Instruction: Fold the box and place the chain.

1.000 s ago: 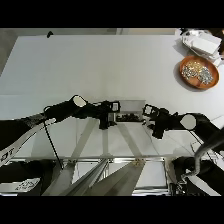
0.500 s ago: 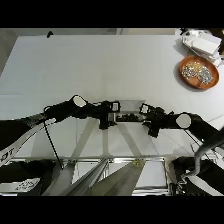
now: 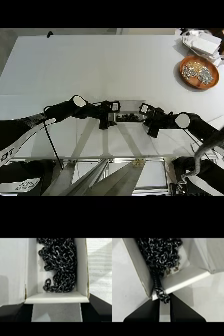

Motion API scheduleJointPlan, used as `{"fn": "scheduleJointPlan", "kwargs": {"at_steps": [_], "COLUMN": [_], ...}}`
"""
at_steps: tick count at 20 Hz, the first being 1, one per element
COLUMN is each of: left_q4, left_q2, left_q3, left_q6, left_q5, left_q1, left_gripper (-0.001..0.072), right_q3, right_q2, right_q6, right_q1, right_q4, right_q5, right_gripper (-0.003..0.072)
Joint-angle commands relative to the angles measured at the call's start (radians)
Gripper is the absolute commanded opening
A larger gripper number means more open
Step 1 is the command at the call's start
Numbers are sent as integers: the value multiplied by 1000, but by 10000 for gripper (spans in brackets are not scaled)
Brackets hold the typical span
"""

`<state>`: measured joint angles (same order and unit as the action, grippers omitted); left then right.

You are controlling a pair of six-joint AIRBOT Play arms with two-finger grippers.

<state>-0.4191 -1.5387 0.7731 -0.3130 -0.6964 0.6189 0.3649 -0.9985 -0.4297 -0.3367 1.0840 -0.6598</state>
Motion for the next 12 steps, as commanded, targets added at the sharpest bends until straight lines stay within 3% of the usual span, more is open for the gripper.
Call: {"fn": "scheduleJointPlan", "kwargs": {"at_steps": [1, 6, 12], "left_q4": [0, 0, 0], "left_q2": [1, 1, 0], "left_q3": [0, 0, 0], "left_q6": [0, 0, 0], "left_q5": [0, 0, 0], "left_q1": [0, 0, 0], "left_gripper": [136, 136, 136], "right_q3": [0, 5, 65], "right_q2": [39, 173, 427], "right_q6": [-259, -480, -602], "right_q1": [0, 0, 0], "right_q4": [217, 362, 325], "right_q5": [-18, -77, -103], "right_gripper": [10, 9, 10]}}
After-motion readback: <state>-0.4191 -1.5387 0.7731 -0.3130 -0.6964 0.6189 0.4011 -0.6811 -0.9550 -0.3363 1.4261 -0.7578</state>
